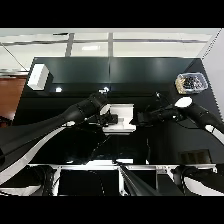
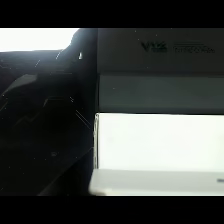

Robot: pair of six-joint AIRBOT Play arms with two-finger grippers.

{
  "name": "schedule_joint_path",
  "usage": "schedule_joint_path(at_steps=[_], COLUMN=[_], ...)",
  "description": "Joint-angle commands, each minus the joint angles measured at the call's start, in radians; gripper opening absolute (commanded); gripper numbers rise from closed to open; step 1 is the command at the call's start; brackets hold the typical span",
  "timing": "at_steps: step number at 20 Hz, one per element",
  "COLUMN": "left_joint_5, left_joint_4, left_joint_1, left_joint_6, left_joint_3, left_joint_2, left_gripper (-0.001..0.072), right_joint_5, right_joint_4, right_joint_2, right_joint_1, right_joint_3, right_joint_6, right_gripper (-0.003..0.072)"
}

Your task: Fold the box and place the chain.

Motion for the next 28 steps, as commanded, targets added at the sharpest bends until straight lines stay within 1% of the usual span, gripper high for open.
schedule_joint_path(at_steps=[1,5,9,14,17,18,19,24,28], left_joint_5=[0.000,0.001,0.000,0.000,0.000,0.000,0.000,0.000,0.000], left_joint_4=[0.000,0.000,0.000,0.000,0.000,0.000,0.000,0.000,0.000], left_joint_1=[0.000,0.000,0.000,0.000,0.000,0.000,0.000,0.000,0.000], left_joint_6=[0.000,0.000,0.000,0.000,0.000,0.000,0.000,0.000,0.000], left_joint_3=[0.000,0.000,0.000,0.000,0.000,0.000,0.000,0.000,0.000], left_joint_2=[0.000,0.000,0.000,0.000,0.000,0.000,0.000,0.000,0.000], left_gripper=[0.0028,0.0028,0.0028,0.0029,0.0028,0.0028,0.0028,0.0028,0.0028], right_joint_5=[-0.056,-0.108,-0.102,-0.073,-0.050,-0.047,-0.048,-0.053,-0.113], right_joint_4=[-0.171,-0.315,-0.546,-0.677,-0.709,-0.719,-0.719,-0.768,-0.798], right_joint_2=[0.000,-0.001,-0.001,-0.002,-0.003,-0.003,-0.003,-0.019,-0.060], right_joint_1=[0.090,0.185,0.296,0.377,0.380,0.380,0.380,0.397,0.417], right_joint_3=[0.061,0.121,0.189,0.239,0.239,0.239,0.239,0.239,0.239], right_joint_6=[0.193,0.385,0.611,0.765,0.808,0.816,0.819,0.904,1.003], right_gripper=[0.0490,0.0490,0.0489,0.0489,0.0488,0.0400,0.0365,0.0365,0.0363])
